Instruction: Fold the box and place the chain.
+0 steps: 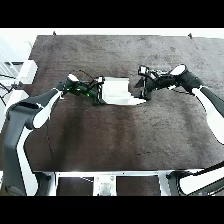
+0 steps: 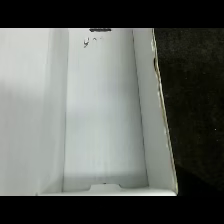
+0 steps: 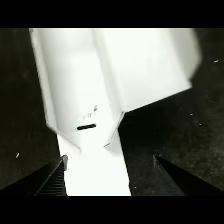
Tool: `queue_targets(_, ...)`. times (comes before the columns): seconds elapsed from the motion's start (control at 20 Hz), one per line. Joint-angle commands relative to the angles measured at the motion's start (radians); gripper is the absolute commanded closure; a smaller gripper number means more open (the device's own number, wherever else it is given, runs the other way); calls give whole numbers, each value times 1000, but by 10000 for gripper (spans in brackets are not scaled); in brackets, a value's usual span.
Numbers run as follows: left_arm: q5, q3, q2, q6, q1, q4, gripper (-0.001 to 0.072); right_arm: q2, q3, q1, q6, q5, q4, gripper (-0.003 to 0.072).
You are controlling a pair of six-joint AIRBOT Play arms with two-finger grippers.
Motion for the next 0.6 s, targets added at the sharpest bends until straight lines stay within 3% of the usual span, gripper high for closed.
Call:
queue_targets(0.0,1,0,0,0,1,-1,354,-14,-29,14,-72,-22,-15,-34)
queue_targets(0.2,0,0,0,0,1,-1,355,-37,-29,52,-72,-64,8,-34)
queue_targets(0.25,1,0,0,0,1,-1,354,-44,-29,63,-72,-64,7,2)
queue_targets(0.3,1,0,0,0,1,-1,354,-50,-29,73,-71,-64,7,106)
queue_targets(0.45,0,0,0,0,1,-1,354,-53,-29,87,-71,-64,16,272)
queue_targets(0.55,0,0,0,0,1,-1,354,-53,-29,88,-72,-69,45,342)
